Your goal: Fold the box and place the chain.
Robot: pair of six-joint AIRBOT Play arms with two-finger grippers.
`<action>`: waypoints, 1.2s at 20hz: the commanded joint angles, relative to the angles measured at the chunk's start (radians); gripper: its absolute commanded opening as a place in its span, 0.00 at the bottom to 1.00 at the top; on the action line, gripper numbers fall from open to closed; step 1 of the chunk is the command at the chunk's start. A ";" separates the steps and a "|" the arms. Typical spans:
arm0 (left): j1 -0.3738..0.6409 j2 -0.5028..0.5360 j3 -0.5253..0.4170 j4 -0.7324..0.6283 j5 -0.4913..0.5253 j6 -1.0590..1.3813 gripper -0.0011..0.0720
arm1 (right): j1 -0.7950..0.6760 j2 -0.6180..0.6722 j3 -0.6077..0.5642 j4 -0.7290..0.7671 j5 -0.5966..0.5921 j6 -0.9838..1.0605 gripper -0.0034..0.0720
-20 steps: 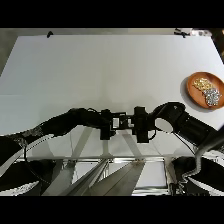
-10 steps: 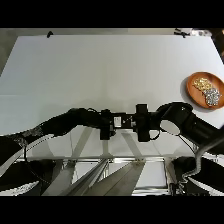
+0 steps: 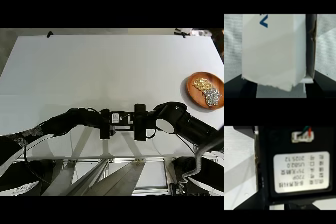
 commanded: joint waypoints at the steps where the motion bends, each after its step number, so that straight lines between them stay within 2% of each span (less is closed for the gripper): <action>1: 0.000 0.001 0.000 0.000 0.004 0.002 0.39 | 0.000 -0.006 -0.016 -0.003 -0.003 0.021 0.24; 7: 0.000 0.001 0.000 0.000 0.004 0.002 0.39 | 0.017 -0.006 -0.029 -0.003 0.058 0.040 0.24; 17: 0.000 0.001 0.000 0.000 0.004 0.002 0.39 | 0.057 0.005 -0.060 0.000 0.026 0.063 0.25; 20: 0.000 0.001 0.000 0.000 0.004 0.002 0.39 | 0.057 0.037 -0.060 0.000 -0.039 0.069 0.39; 24: 0.000 0.001 0.000 0.000 0.004 0.002 0.39 | 0.045 0.077 -0.060 0.007 -0.064 0.082 0.41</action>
